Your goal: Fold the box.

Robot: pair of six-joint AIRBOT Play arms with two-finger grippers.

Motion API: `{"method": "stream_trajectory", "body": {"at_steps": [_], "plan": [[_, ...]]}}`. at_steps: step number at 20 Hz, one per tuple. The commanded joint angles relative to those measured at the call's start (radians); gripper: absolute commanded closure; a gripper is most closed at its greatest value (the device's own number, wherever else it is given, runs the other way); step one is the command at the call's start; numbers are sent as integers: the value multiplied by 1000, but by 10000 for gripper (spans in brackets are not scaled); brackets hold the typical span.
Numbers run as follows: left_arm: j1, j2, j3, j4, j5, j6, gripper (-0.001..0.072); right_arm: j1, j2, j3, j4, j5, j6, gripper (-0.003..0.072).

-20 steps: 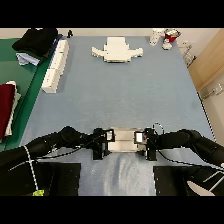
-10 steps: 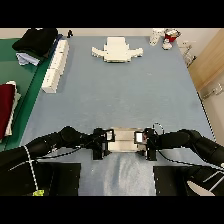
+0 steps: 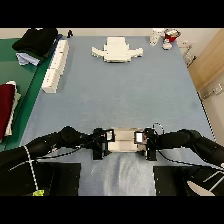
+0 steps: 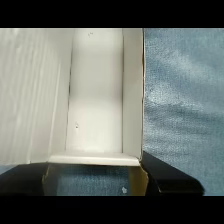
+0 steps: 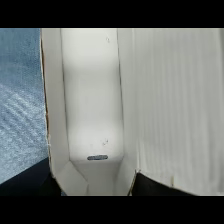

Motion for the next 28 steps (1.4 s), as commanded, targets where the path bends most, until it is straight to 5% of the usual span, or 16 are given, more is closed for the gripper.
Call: {"method": "stream_trajectory", "body": {"at_steps": [1,5,7,11,15,22,23,25,28], "plan": [[0,0,0,0,0,0,273,0,0,1,1,0,0,163],[0,0,0,0,0,0,273,0,0,1,0,1,0,160],[0,0,0,0,0,0,273,0,0,2,-4,2,1,-34],[0,0,0,0,0,0,273,0,17,8,-65,-18,30,-34],[0,0,0,0,0,0,273,0,86,47,-226,-105,309,-34],[0,0,0,0,0,0,273,0,250,184,-415,-489,957,-22],[0,0,0,0,0,0,273,0,263,192,-367,-489,1155,106],[0,0,0,0,0,0,273,2,251,176,-157,-462,1396,567],[0,0,0,0,0,0,272,35,182,133,185,-234,1413,586]]}}
